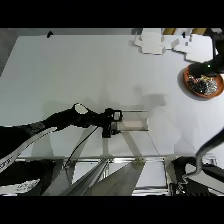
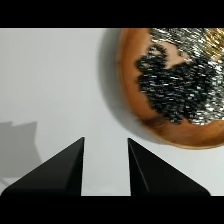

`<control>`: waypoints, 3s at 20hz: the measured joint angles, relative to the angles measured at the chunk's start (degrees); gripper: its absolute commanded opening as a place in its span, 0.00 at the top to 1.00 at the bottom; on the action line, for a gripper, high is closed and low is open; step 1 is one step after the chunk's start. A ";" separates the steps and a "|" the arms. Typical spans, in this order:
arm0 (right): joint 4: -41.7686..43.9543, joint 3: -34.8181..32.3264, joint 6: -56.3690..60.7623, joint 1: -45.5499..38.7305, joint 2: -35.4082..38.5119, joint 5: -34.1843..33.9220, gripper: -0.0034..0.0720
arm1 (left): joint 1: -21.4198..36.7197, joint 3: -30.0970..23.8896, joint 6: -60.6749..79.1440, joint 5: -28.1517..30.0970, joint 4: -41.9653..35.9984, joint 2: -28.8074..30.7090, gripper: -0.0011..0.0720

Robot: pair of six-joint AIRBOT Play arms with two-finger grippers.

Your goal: Fold the box and place the chain.

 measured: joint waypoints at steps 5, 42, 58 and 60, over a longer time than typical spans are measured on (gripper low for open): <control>0.00 2.73 -1.68 -8.70 -9.62 -2.51 0.66 | 0.00 0.00 0.00 0.00 0.00 0.00 0.61; 4.98 4.26 -4.04 -13.97 -15.37 -5.73 0.93 | 0.00 0.00 0.00 0.00 0.00 0.00 0.61; 22.10 4.26 -11.28 -5.62 21.24 13.14 0.93 | 0.00 0.00 0.00 0.00 0.00 0.00 0.61; 23.08 4.26 -11.37 -2.32 25.16 14.95 0.93 | 0.00 0.00 0.00 0.00 0.00 0.00 0.61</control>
